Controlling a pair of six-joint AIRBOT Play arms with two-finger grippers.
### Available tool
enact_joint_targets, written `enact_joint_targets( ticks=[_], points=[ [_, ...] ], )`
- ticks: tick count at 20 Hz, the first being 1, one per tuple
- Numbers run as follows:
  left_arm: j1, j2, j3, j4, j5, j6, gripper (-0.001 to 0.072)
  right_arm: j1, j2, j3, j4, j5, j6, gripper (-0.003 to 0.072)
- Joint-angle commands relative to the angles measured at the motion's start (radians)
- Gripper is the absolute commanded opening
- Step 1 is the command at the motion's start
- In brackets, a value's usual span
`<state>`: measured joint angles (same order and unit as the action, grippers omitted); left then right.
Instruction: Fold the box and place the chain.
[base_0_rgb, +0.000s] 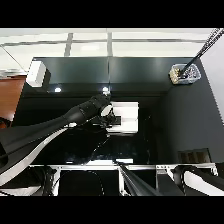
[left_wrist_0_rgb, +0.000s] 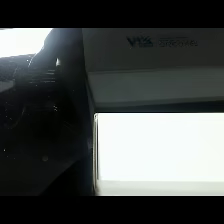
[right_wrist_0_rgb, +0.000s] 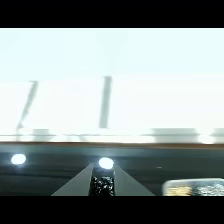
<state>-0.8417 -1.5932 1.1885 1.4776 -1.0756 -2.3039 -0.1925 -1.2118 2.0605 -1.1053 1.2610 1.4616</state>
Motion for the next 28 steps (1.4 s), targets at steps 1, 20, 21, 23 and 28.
enact_joint_targets(
  ticks=[1, 20, 21, 23, 28],
  points=[
    [0.0, 0.0, 0.001, 0.006, 0.002, 0.0, 0.0031, 0.032, 0.1, -0.004, 0.103, 0.044, -0.008, 0.0014],
    [0.0, 0.0, 0.001, 0.006, -0.002, 0.0, 0.0031, 0.42, 0.166, -0.073, 0.111, 0.058, -0.025, 0.0015],
    [0.0, 0.0, 0.001, 0.006, -0.002, 0.0, 0.0031, 0.423, 0.166, -0.086, 0.116, 0.057, -0.025, 0.0015],
    [0.0, 0.0, 0.001, 0.006, -0.002, 0.0, 0.0031, 0.425, 0.166, -0.114, 0.149, 0.057, -0.026, 0.0015],
    [0.0, 0.0, 0.001, 0.006, -0.002, 0.0, 0.0031, 0.425, 0.166, -0.129, 0.198, 0.067, -0.026, 0.0016]
  ],
)
